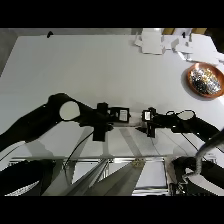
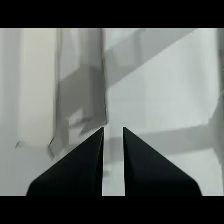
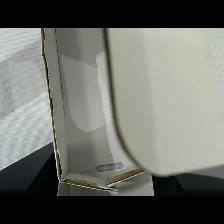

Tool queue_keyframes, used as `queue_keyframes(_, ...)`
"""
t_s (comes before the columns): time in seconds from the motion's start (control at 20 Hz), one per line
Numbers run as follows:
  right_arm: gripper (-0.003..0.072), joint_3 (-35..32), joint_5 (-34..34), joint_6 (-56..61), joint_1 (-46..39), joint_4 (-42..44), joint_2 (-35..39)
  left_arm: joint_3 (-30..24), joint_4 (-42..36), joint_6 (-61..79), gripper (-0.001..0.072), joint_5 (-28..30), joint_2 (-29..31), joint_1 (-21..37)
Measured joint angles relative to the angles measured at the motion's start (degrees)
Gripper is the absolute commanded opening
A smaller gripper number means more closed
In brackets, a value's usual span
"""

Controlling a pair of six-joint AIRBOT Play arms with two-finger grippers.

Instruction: Fold the box and place the chain.

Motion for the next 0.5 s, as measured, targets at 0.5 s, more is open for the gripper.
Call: queue_keyframes(0.5,0.0450,0.00,0.04,0.00,0.00,0.00,0.00,0.00,-9.84,-3.72,0.0004,34.45,-8.37,-3.21)
